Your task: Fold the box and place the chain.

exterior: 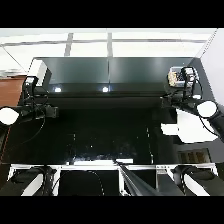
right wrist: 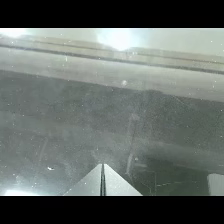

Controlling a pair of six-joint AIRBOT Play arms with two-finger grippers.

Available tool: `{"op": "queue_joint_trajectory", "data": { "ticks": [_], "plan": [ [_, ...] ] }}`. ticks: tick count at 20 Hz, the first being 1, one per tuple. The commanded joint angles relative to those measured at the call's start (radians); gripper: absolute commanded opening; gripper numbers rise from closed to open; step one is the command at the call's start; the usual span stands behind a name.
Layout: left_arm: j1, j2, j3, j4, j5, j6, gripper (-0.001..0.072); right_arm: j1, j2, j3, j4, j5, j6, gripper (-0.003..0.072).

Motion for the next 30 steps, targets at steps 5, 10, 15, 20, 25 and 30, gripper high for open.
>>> {"op": "queue_joint_trajectory", "data": {
  "ticks": [5, 10, 15, 20, 25, 30],
  "plan": [
    [0.0, 0.001, 0.0, 0.0, 0.0, 0.0, 0.0026, 0.0, -0.001, -0.001, 0.0, 0.0, 0.0, 0.0017],
    [0.0, 0.001, 0.0, 0.0, 0.0, 0.0, 0.0026, 0.0, -0.001, -0.001, 0.0, 0.0, 0.0, 0.0018],
    [0.0, 0.001, 0.0, 0.0, 0.0, 0.0, 0.0026, 0.0, -0.001, -0.001, 0.034, -0.045, 0.0, 0.0017],
    [0.0, 0.0, 0.0, -0.001, 0.004, 0.0, 0.0026, 0.0, 0.0, 0.0, 0.145, -0.253, 0.002, 0.0017],
    [0.0, -0.012, 0.0, -0.002, 0.106, 0.0, 0.0026, -0.006, 0.0, 0.0, 0.263, -0.359, 0.0, 0.065],
    [-0.002, -0.012, 0.0, -0.002, 0.112, 0.0, 0.0026, -0.334, -0.003, 0.017, 0.053, -0.2, 0.126, 0.0705]
  ]
}}
